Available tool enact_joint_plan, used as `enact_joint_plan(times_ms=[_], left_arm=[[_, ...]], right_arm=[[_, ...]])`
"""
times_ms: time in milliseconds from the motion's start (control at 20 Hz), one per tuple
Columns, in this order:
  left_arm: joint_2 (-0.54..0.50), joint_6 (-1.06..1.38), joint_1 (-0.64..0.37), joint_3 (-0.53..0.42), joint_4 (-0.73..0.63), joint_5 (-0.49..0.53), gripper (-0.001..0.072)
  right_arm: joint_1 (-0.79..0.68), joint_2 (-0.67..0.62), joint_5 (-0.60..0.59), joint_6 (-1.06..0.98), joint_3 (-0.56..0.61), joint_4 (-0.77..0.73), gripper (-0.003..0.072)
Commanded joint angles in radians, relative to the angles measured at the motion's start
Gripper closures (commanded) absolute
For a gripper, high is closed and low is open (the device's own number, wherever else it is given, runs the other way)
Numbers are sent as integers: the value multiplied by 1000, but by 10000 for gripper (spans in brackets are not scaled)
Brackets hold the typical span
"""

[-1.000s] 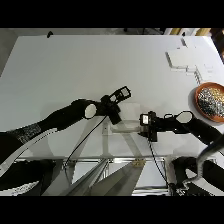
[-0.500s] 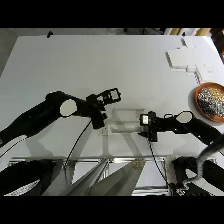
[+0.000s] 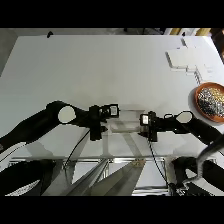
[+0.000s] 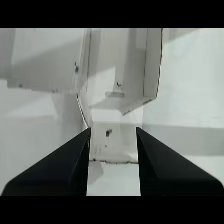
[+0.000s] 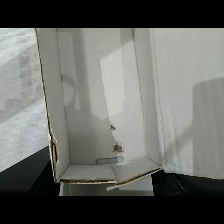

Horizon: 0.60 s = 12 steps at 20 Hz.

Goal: Fold the box and place the chain.

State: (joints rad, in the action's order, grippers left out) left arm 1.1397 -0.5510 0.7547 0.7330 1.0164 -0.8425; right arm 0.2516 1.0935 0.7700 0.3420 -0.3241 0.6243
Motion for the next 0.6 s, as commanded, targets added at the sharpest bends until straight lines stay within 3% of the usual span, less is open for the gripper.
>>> enact_joint_plan(times_ms=[0, 250, 550], left_arm=[[5, 60, 19, -11, -35, 69, 389], [61, 55, 16, -15, 26, -16, 397], [60, 59, -24, -49, 63, -22, 396]], right_arm=[[0, -1, 0, 0, 0, 0, 346], [0, -1, 0, 0, 0, 0, 346], [0, -1, 0, 0, 0, 0, 346]])
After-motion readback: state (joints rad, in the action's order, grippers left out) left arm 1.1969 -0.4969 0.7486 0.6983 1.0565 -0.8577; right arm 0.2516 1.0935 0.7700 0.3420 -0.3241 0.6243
